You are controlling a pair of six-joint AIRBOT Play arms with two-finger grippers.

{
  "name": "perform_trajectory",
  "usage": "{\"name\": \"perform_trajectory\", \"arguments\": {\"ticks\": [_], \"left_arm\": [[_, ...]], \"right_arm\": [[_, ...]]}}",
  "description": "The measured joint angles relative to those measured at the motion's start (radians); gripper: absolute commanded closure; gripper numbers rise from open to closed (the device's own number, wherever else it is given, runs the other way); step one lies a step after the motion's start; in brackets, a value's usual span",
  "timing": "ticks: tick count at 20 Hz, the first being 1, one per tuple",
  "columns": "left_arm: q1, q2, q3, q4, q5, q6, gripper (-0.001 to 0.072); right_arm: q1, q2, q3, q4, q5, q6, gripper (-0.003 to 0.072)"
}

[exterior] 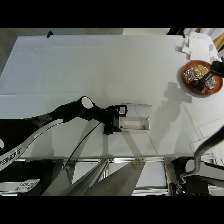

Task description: Fold the box and place the chain.

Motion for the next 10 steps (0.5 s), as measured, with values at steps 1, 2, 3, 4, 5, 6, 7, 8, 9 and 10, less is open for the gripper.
{"name": "perform_trajectory", "arguments": {"ticks": [1,2,3,4,5,6,7,8,9,10], "left_arm": [[0.0,0.0,0.0,0.0,0.0,0.0,0.064],[0.0,0.0,0.0,0.0,0.0,0.0,0.064],[0.0,0.0,0.0,0.0,0.0,0.0,0.064],[0.0,0.0,0.0,0.0,0.0,0.0,0.064],[0.0,0.0,0.0,0.0,0.0,0.0,0.064],[0.0,0.0,0.0,0.0,0.0,0.0,0.0641],[0.0,0.0,0.0,0.0,0.0,0.0,0.064],[0.0,0.0,0.0,0.0,0.0,0.0,0.064],[0.0,0.0,0.0,0.0,0.0,0.0,0.064],[0.0,0.0,0.0,0.0,0.0,0.0,0.064]], "right_arm": [[0.0,0.038,0.0,0.023,0.026,-0.014,0.0677],[0.0,0.076,0.0,0.054,0.053,-0.028,0.0677],[0.0,0.109,0.0,0.085,0.086,-0.044,0.0677],[0.0,0.143,0.0,0.121,0.116,-0.06,0.0677],[0.0,0.175,0.0,0.154,0.15,-0.073,0.0677],[0.0,0.201,0.0,0.179,0.184,-0.083,0.0677],[0.0,0.229,0.0,0.203,0.219,-0.095,0.0677],[0.0,0.251,0.0,0.222,0.256,-0.103,0.0677],[0.0,0.275,0.0,0.238,0.296,-0.112,0.0677],[0.0,0.296,0.0,0.25,0.333,-0.119,0.0677]]}}
